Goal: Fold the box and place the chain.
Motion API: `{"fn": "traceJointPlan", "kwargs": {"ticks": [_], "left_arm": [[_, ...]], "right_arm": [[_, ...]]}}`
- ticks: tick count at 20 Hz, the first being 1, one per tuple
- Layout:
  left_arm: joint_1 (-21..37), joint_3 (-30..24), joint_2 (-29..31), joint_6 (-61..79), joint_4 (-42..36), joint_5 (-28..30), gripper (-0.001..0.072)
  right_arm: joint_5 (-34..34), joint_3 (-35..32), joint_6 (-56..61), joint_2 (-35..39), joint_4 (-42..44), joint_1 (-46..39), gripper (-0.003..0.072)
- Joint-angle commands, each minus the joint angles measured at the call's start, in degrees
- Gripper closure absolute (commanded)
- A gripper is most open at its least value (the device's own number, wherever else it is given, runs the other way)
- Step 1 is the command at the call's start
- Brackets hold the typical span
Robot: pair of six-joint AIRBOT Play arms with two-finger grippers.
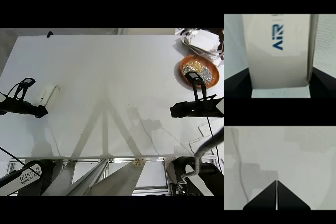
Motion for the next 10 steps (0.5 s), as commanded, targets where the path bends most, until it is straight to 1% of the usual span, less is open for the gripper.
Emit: {"fn": "traceJointPlan", "kwargs": {"ticks": [1, 4, 8, 10], "left_arm": [[0.1, 0.0, 0.1, -0.3, 0.5, -0.4, 0.0011], [0.1, 0.0, 3.0, -0.3, 0.7, 1.0, 0.0011], [0.0, 0.0, 9.5, -0.1, 0.5, 5.2, 0.0012], [-0.2, 0.0, 12.1, 0.1, -1.0, 6.5, 0.0012]], "right_arm": [[-0.1, 0.1, 0.0, 0.0, 0.1, 0.0, 0.0668], [-0.2, 0.1, 0.1, 0.0, 0.0, 0.0, 0.0669], [-0.2, 0.1, 0.1, 0.0, 0.0, 0.0, 0.0669], [-0.2, 0.1, 0.1, 0.0, 0.0, 0.0, 0.0669]]}}
